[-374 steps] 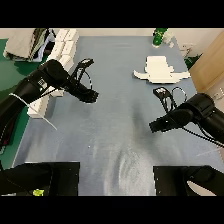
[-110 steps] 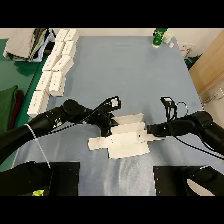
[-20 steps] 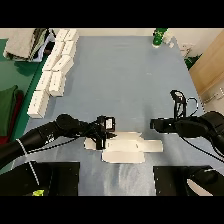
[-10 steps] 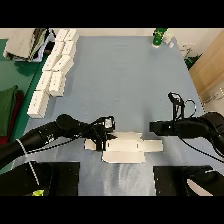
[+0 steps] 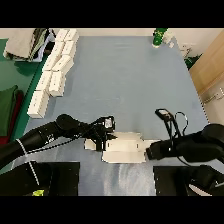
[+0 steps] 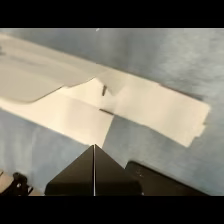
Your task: Fold the box.
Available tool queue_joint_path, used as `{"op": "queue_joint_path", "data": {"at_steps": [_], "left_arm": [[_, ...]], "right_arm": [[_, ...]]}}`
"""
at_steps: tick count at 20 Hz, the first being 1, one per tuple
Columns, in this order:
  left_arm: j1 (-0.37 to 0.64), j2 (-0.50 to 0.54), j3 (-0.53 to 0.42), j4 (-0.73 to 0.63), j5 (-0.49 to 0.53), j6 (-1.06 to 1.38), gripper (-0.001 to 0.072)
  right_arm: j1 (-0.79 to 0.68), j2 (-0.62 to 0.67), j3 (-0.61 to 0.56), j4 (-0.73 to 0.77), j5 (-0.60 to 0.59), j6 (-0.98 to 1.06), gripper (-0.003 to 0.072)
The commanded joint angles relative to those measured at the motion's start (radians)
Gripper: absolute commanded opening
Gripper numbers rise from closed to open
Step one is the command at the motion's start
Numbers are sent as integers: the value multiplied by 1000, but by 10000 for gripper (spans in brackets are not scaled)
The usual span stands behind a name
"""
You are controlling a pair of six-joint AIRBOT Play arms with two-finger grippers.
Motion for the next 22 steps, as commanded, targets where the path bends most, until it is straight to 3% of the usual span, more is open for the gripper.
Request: {"op": "queue_joint_path", "data": {"at_steps": [1, 3, 5, 6, 9, 13, 20, 22], "left_arm": [[0, 0, 1, 0, 0, 0, 13], [0, 0, 1, 0, 1, 0, 13], [0, 0, 1, 0, 1, 0, 13], [0, 0, 1, 0, 1, 0, 13], [0, 0, 1, 0, 0, 0, 13], [0, 0, 1, 0, 1, 0, 13], [0, 0, 1, 0, 1, 0, 13], [0, 0, 1, 0, 0, 0, 13]], "right_arm": [[286, 29, 0, 42, -31, -11, 1], [475, -10, 0, -26, 2, -30, 27], [614, -82, 0, -210, 74, -133, 504], [657, -133, 0, -335, 106, -159, 593], [679, -286, 0, -555, 163, -167, 607], [679, -415, 0, -607, 264, -167, 606], [679, -446, 1, -844, 274, 89, 606], [680, -426, 3, -848, 261, 107, 606]]}}
